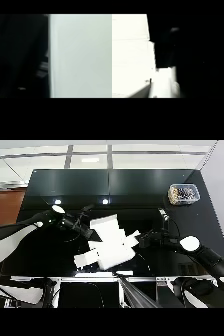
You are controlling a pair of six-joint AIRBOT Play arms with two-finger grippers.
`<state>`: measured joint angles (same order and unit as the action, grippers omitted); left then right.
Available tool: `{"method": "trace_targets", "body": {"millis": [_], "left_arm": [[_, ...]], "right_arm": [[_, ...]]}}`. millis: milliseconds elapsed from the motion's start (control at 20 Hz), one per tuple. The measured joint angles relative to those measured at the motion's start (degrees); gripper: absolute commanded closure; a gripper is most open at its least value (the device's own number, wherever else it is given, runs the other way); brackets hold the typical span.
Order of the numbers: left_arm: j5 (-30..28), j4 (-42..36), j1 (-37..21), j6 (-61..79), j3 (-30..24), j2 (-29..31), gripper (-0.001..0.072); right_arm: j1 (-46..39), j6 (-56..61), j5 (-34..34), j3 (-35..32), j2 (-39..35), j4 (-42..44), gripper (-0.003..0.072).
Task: Fold the box and place the chain.
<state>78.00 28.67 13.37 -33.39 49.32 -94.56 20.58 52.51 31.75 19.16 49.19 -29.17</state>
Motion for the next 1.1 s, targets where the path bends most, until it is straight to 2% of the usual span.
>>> {"method": "trace_targets", "body": {"millis": [150, 300, 400, 500, 600, 800, 1100], "left_arm": [[0.76, 1.9, 0.17, 1.14, 2.8, 0.26, 0.0692], [-1.49, 4.48, 0.81, 2.58, 3.41, 4.9, 0.0692], [-6.47, 5.27, 2.56, 7.72, 0.92, 10.99, 0.0686], [-14.78, 5.81, 4.9, 15.67, -3.04, 16.59, 0.0686], [-22.12, 6.12, 6.99, 25.35, -6.01, 19.65, 0.0686], [-29.07, 5.64, 9.18, 37.97, -6.93, 18.73, 0.0686], [-30.64, 5.18, 10.21, 43.63, -4.28, 14.14, 0.0686]], "right_arm": [[-1.86, -0.15, 1.99, 2.99, 0.0, -3.87, -0.0016], [-3.61, -3.19, 9.81, 9.35, 0.0, -12.63, -0.0016], [-4.15, -8.7, 15.3, 12.7, 0.0, -17.62, -0.0016], [-4.31, -16.31, 19.34, 14.49, 0.0, -20.76, -0.0016], [-3.67, -24.15, 21.16, 15.37, 0.04, -22.43, -0.0015], [-1.05, -34.38, 21.27, 15.82, 1.99, -23.82, -0.0015], [4.22, -42.07, 19.41, 15.41, 7.8, -25.38, -0.0015]]}}
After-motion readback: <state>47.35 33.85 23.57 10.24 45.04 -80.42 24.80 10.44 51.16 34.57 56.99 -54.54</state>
